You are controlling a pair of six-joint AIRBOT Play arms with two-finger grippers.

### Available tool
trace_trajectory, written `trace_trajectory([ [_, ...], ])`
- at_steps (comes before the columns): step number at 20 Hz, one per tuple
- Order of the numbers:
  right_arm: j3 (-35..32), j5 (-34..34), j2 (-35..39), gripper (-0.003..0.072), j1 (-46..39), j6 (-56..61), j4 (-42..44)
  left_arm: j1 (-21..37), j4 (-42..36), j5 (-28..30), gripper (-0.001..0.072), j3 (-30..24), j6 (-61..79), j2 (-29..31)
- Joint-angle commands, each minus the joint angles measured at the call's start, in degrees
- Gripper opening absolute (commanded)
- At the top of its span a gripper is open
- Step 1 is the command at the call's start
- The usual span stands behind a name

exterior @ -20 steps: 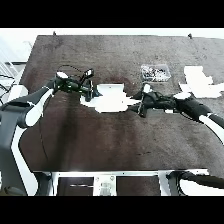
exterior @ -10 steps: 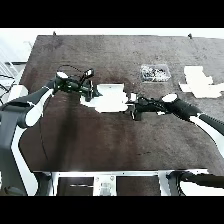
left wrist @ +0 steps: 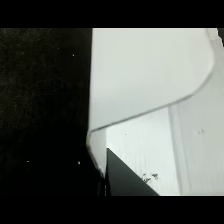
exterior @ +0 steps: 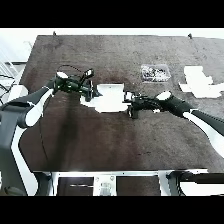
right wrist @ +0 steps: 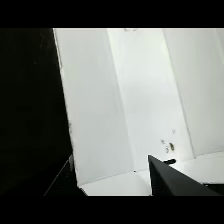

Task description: Fold the box and place the chain.

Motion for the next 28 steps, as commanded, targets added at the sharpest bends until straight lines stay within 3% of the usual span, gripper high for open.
trace_trajectory([
  [1,2.3,-1.7,-0.3,0.0555,-1.1,0.8,0.2,0.0,0.0,0.0,0.0020,0.0,0.0,0.0],
  [21,9.5,3.2,-4.5,0.0568,-5.1,2.0,2.9,0.0,-0.2,0.0,0.0020,0.0,0.0,0.0],
  [28,18.0,17.2,-12.3,0.0570,-8.1,2.3,1.9,0.0,-0.4,0.0,0.0020,0.0,0.0,0.0],
])
